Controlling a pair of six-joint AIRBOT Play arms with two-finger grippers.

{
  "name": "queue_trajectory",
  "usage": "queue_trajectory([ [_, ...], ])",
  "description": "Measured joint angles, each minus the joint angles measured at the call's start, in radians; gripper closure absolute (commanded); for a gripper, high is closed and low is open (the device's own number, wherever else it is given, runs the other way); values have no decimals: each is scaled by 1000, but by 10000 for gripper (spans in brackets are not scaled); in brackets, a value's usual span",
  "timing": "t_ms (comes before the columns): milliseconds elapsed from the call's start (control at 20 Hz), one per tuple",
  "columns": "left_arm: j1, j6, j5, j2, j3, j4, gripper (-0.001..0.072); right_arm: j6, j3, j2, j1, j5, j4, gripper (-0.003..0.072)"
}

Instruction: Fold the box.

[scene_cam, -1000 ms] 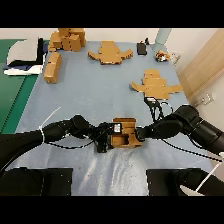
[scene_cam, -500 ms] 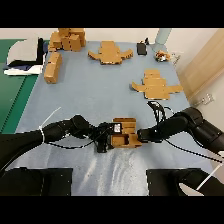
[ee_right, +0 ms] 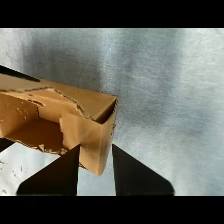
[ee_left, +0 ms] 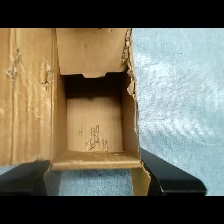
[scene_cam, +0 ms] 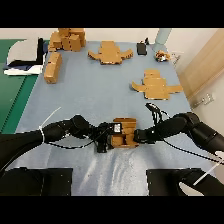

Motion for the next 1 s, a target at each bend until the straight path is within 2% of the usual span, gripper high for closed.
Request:
queue_trajectory([
  [600, 0, 1, 0, 0, 0, 0, 248, 76, 23, -56, 38, 37, -69, 391],
  [800, 0, 1, 0, 0, 0, 0, 248, 171, 70, -98, 119, 20, -159, 390],
  [1000, 0, 1, 0, 0, 0, 0, 248, 286, 137, -170, 209, -50, -283, 390],
])
